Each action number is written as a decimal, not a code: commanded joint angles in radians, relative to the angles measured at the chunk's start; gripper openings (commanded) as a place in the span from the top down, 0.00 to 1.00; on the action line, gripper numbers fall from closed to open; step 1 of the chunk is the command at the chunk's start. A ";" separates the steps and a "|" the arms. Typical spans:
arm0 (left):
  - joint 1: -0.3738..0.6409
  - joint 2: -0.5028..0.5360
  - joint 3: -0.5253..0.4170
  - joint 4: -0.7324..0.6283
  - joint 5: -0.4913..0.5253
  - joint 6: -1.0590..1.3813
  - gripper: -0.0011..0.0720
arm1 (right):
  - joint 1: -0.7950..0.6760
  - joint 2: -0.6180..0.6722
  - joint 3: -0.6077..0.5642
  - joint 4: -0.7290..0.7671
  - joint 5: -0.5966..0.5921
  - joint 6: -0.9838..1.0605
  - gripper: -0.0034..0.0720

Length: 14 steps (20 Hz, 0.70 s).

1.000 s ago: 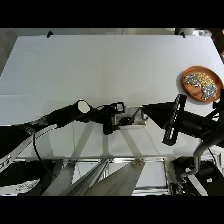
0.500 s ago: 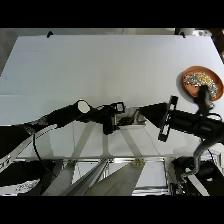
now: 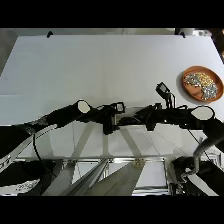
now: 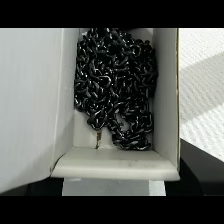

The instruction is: Fold the box and place the chain.

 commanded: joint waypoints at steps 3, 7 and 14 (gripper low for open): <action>0.000 0.000 0.000 0.000 0.000 0.000 0.39 | -0.173 0.125 0.011 -0.222 0.049 0.013 0.69; 0.000 0.000 0.000 0.000 0.000 0.000 0.39 | -0.293 0.120 0.011 -0.439 0.130 -0.072 0.68; 0.000 0.000 0.000 0.000 0.000 0.000 0.39 | -0.195 -0.089 0.010 -0.542 0.121 -0.439 0.50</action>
